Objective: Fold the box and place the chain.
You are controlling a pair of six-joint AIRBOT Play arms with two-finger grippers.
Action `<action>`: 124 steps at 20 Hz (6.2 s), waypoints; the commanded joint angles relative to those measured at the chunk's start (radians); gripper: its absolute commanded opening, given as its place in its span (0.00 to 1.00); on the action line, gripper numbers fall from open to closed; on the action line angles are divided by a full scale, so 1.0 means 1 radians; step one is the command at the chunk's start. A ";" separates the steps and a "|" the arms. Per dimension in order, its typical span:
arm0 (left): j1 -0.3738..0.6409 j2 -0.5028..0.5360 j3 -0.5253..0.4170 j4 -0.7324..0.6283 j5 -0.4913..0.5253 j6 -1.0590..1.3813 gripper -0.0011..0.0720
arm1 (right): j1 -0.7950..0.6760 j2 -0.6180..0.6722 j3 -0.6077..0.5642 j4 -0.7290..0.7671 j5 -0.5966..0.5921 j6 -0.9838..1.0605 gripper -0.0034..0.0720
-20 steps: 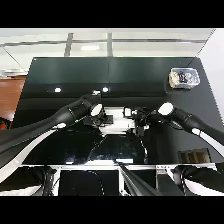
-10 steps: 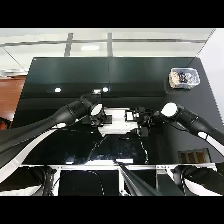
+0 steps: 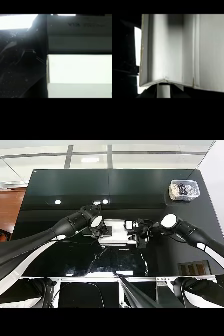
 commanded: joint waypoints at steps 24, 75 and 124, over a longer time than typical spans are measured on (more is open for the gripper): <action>0.000 0.000 0.001 -0.001 0.003 -0.001 0.05 | -0.228 0.106 0.093 -0.222 0.369 0.902 0.06; 0.000 0.000 0.001 -0.001 0.003 -0.001 0.05 | 0.210 -0.178 0.369 -0.664 0.227 2.082 0.52; 0.000 0.000 0.001 -0.001 0.001 -0.001 0.05 | 0.190 0.191 0.462 -1.586 0.577 2.176 0.54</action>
